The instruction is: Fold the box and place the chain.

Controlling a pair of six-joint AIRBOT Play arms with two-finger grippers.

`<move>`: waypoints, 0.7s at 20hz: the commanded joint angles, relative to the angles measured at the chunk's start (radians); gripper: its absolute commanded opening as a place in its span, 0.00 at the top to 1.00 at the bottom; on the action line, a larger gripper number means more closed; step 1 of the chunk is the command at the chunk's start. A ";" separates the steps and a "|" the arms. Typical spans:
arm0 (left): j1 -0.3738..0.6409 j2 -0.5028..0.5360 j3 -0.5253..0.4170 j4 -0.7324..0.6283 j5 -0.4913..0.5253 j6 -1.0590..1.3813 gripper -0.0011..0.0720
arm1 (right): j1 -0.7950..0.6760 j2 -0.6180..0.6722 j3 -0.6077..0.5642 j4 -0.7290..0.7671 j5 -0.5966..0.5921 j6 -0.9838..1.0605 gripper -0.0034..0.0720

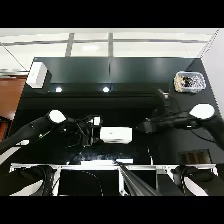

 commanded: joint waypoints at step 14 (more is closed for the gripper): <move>-0.272 -0.069 0.242 0.131 0.048 -0.439 0.01 | -0.241 0.169 -0.001 -0.268 0.031 0.129 0.94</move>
